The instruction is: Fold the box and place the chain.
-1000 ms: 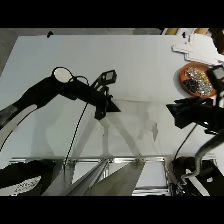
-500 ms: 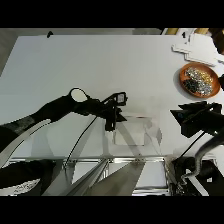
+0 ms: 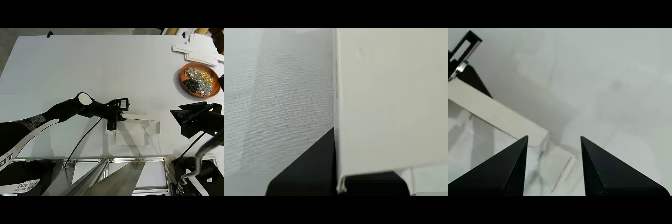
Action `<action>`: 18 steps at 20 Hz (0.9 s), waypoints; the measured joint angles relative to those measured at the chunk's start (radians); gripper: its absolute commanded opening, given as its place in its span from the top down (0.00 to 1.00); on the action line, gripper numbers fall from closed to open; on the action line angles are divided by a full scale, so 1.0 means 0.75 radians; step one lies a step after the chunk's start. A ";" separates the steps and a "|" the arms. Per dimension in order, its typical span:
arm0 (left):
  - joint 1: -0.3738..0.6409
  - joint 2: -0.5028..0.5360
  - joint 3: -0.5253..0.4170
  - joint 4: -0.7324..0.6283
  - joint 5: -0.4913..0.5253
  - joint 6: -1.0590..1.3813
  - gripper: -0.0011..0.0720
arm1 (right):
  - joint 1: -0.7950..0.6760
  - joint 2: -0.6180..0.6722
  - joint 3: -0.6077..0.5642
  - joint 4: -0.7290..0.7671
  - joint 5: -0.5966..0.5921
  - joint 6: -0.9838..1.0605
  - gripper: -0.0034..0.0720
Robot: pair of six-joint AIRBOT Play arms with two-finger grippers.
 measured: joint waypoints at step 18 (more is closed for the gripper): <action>0.083 -0.092 0.000 -0.143 -0.086 0.300 0.98 | 0.000 0.000 0.001 -0.030 -0.009 -0.001 0.48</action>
